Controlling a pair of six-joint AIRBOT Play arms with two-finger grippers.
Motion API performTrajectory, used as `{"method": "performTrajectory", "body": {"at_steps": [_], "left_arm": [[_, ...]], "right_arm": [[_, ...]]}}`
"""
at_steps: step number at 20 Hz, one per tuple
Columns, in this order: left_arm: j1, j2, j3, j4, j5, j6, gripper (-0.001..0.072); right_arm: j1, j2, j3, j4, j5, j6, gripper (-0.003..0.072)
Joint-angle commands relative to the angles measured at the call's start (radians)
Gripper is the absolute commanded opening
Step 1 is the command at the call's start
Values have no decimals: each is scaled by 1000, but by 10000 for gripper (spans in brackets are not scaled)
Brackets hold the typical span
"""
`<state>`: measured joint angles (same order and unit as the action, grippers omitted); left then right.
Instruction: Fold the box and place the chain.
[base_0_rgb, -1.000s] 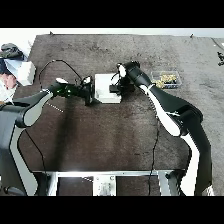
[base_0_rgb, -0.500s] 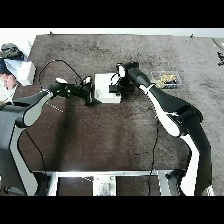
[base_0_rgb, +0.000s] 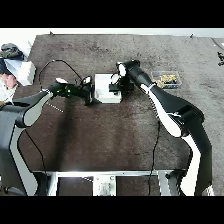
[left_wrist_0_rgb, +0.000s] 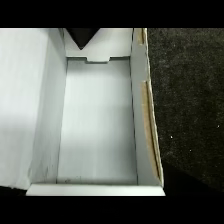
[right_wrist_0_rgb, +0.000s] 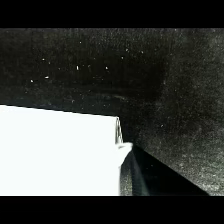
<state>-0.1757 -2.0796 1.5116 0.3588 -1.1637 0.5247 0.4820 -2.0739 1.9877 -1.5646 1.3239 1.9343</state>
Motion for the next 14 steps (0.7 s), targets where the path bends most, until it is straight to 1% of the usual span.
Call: {"method": "performTrajectory", "body": {"at_steps": [1,2,5,6,7,9,10,11,14], "left_arm": [[0,1,1,0,0,0,416],[0,1,1,0,0,0,416],[0,1,1,0,0,0,416],[0,1,1,0,0,0,416],[0,1,1,0,0,0,416],[0,1,1,0,0,0,416],[0,1,1,0,0,0,416],[0,1,1,0,0,0,416],[0,1,1,0,0,0,416]], "right_arm": [[1,-17,0,-16,12,-4,272],[1,-19,0,-23,11,-3,179],[1,-21,0,-23,8,0,172],[1,-21,0,-26,8,0,151],[1,-21,0,-29,7,0,89],[1,-21,0,-29,8,0,89],[1,-21,0,-29,8,0,40],[3,-21,0,-30,7,1,15],[11,-21,0,-62,6,7,14]]}}
